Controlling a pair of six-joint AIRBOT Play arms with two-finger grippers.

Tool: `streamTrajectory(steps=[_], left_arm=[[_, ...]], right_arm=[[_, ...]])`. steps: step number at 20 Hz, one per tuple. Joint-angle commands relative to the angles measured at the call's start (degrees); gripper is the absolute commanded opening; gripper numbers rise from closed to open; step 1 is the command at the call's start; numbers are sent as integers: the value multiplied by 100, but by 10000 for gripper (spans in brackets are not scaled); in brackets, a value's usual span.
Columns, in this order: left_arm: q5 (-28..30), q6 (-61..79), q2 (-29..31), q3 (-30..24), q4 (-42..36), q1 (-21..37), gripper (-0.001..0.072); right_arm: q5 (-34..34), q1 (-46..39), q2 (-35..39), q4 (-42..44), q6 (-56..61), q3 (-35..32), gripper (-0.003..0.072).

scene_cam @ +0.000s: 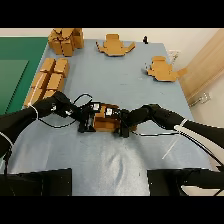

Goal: Fold the box.

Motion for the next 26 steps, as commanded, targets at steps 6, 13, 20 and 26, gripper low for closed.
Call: streamTrajectory(steps=[6, 13, 20, 26], left_arm=[[387, -39, 0, 7, 52, -168, 691], [483, -417, 7, 7, 144, -166, 691], [398, -448, 44, 7, 151, 144, 691], [140, -249, 28, 7, 160, -96, 691]], right_arm=[[-4, 7, -2, -4, -4, -4, 7], [-4, 7, -2, -7, -7, -4, 7], [-9, 4, -2, -26, -7, -7, 7], [20, 7, -2, -24, -7, -4, 7]])
